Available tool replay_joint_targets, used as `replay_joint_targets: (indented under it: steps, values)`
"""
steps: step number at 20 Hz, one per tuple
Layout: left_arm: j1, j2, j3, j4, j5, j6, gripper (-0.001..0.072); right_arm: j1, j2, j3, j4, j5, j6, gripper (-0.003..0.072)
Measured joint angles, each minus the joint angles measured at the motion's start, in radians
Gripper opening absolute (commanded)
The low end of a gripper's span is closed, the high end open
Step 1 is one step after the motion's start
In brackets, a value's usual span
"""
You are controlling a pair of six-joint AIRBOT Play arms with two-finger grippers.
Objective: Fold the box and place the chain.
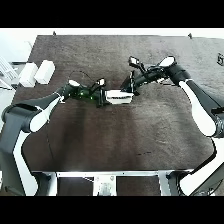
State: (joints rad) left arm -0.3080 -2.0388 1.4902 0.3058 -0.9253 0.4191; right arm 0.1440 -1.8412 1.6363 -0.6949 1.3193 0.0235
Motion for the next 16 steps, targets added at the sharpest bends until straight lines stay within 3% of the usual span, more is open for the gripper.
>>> replay_joint_targets:
  steps: [2,4,16]
  values:
    - [0.000,0.000,0.000,0.000,0.000,0.000,0.0471,0.005,-0.004,0.012,-0.019,0.015,-0.001,0.0298]
    - [0.000,0.000,0.000,0.000,0.000,0.000,0.0471,0.008,-0.005,0.019,-0.028,0.024,-0.001,0.0378]
    - [0.000,0.000,0.000,0.000,0.000,0.000,0.0471,0.023,-0.021,0.026,-0.043,0.034,0.010,0.0333]
